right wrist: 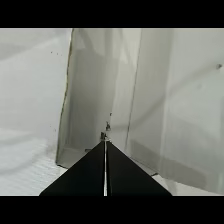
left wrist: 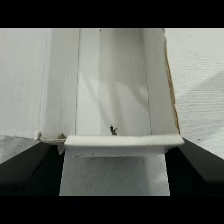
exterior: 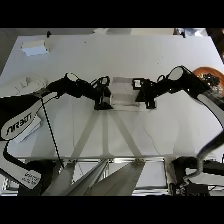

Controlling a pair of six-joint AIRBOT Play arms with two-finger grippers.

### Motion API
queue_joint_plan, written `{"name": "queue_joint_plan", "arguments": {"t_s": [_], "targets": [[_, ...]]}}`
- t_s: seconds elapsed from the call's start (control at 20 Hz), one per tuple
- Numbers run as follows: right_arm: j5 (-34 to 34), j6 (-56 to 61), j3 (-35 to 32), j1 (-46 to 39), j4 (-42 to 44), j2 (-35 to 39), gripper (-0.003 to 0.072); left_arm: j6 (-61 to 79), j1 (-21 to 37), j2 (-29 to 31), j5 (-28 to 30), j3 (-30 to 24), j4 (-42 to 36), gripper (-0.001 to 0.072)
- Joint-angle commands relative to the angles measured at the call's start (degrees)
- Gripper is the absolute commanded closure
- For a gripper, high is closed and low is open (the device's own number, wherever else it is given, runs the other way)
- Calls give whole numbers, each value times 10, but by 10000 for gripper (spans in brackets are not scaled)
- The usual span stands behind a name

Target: Fold the box and place the chain.

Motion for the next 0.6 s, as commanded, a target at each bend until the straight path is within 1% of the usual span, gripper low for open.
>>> {"name": "queue_joint_plan", "arguments": {"t_s": [0.0, 0.1, 0.15, 0.3, 0.4, 0.55], "targets": [[-2, 60, 0, 0, -11, 43, 675, 0, 0, 0, 0, 0, 0, 428], [-6, 104, 0, 0, -31, 88, 675, 0, 0, 0, 0, 0, 0, 428], [-13, 140, 0, 0, -55, 114, 675, 0, 0, 0, 0, 0, 0, 428], [-33, 294, 0, -14, -148, 171, 675, 0, 0, 0, 0, 0, 0, 428], [-17, 373, 0, -50, -172, 181, 675, 0, 0, 0, 0, 0, 0, 428], [41, 416, -1, -128, -168, 163, 676, 0, 0, 0, 0, 0, 0, 428]]}}
